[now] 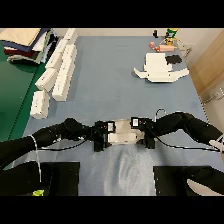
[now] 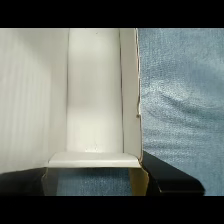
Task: Fold the box.
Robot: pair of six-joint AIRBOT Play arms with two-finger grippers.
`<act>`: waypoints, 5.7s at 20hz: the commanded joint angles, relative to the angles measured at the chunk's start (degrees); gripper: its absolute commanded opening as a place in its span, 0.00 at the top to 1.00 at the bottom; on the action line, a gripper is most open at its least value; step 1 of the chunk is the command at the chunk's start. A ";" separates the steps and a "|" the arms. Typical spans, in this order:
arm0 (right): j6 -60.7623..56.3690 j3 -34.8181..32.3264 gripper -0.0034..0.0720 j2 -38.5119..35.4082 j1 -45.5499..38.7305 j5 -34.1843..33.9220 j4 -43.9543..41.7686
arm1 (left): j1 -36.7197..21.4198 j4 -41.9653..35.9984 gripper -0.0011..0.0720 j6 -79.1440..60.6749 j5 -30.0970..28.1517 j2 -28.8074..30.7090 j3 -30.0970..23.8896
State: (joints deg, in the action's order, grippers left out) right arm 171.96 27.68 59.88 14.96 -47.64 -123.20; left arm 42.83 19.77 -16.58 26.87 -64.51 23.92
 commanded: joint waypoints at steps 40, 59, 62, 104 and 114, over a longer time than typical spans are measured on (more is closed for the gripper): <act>-0.83 -0.02 0.00 0.04 0.02 -0.17 0.72 | 0.00 -0.04 0.35 0.13 -1.29 -0.04 0.07; -29.11 0.00 0.01 -17.05 0.02 -11.30 17.97 | 0.00 -0.04 0.35 0.13 -1.29 -0.04 0.07; -49.37 1.07 0.04 -21.33 0.02 -15.56 12.83 | 0.00 -0.04 0.35 0.13 -1.29 -0.04 0.07; -61.29 17.84 0.95 6.62 4.48 1.62 -4.09 | 0.00 -0.04 0.35 0.13 -1.25 -0.04 0.07; -51.87 12.74 0.95 -16.83 4.42 -16.35 12.37 | 0.00 -0.04 0.35 0.13 -1.25 -0.04 0.07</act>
State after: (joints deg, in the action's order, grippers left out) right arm 113.21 42.89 48.77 19.40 -57.28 -114.89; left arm 42.87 19.73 -16.49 25.65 -64.55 23.94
